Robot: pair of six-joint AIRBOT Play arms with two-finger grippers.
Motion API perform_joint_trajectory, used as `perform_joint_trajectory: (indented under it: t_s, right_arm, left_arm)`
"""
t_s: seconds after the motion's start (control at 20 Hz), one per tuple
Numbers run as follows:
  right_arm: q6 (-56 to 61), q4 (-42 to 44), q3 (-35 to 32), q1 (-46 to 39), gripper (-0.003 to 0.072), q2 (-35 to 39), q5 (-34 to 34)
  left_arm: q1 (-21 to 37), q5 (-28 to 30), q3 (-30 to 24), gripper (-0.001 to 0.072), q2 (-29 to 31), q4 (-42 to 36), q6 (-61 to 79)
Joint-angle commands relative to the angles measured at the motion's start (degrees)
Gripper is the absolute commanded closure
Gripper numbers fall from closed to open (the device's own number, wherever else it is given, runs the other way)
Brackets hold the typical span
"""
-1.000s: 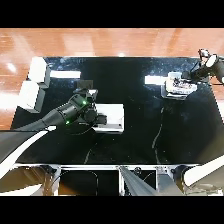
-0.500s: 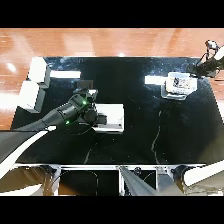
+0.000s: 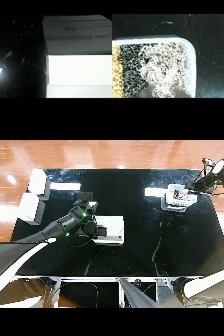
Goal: Fold the box and place the chain.
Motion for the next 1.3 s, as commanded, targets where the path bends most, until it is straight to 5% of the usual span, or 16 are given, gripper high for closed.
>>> perform_joint_trajectory:
  t_s: [0.0, 0.55, 0.6, 0.65, 0.7, 1.25]
  right_arm:
    - [0.11, -0.55, 0.0, -0.09, 0.0241, -0.52, 0.39]
    - [0.11, 0.63, 0.0, -0.04, 0.0243, -4.44, -1.77]
    - [0.09, 0.63, 0.0, -0.04, 0.0345, -4.42, -1.7]
    - [0.09, 0.61, 0.02, -0.04, 0.0629, -4.42, -1.49]
    - [0.13, 0.63, 0.02, -0.04, 0.0664, -4.31, -1.27]
    - [0.07, 0.57, 0.87, -0.09, 0.0664, 4.33, -0.66]
  left_arm:
    - [0.0, -0.11, 0.0, 0.0688, 0.04, 0.0, 0.0]
    - [0.0, 0.09, 0.0, 0.0688, 0.04, -0.02, -0.02]
    - [-0.02, 0.09, 0.0, 0.0688, 0.04, -0.02, 0.0]
    - [0.0, 0.09, 0.0, 0.0688, 0.04, -0.02, -0.02]
    - [0.0, 0.09, 0.0, 0.0688, 0.04, -0.02, -0.02]
    - [-0.02, 0.13, 0.0, 0.0687, 0.04, -0.02, 0.0]
